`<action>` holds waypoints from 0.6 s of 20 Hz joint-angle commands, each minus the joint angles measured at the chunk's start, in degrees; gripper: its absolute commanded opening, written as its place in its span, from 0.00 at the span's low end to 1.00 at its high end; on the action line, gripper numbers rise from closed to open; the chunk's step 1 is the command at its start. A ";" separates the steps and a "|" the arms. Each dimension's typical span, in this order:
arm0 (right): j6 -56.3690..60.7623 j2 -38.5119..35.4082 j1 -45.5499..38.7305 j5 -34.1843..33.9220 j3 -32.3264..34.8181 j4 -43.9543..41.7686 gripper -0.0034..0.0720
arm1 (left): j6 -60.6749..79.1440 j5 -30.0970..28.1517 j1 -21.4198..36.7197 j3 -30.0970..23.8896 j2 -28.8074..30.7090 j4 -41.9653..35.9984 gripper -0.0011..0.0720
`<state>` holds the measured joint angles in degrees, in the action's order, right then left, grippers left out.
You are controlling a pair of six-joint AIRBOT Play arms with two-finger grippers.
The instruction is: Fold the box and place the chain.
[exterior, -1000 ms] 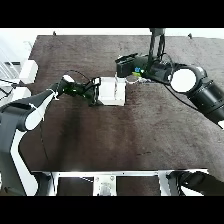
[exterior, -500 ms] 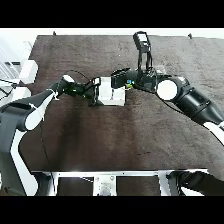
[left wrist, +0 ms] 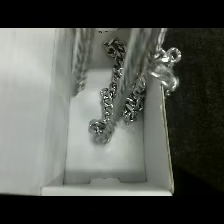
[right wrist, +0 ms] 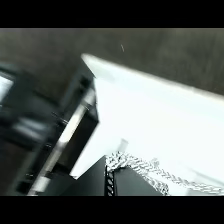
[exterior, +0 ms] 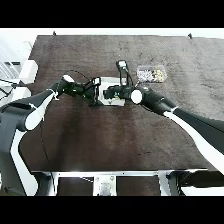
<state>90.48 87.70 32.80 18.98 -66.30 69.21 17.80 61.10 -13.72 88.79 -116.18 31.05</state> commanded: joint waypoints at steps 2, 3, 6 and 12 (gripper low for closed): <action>-0.09 5.16 -1.14 -1.73 0.00 -1.20 0.05 | 0.02 -0.02 0.00 0.02 0.02 0.00 0.25; -0.07 4.76 -1.57 -1.64 -0.24 -1.22 0.06 | 0.02 -0.02 0.00 0.02 0.02 0.00 0.25; -0.50 0.28 -1.88 -1.42 -1.70 -1.05 0.05 | 0.02 -0.02 0.00 0.02 0.02 0.00 0.25; -1.18 -7.98 -2.05 -1.42 -2.29 0.07 0.05 | 0.02 -0.02 0.00 0.02 0.02 0.00 0.25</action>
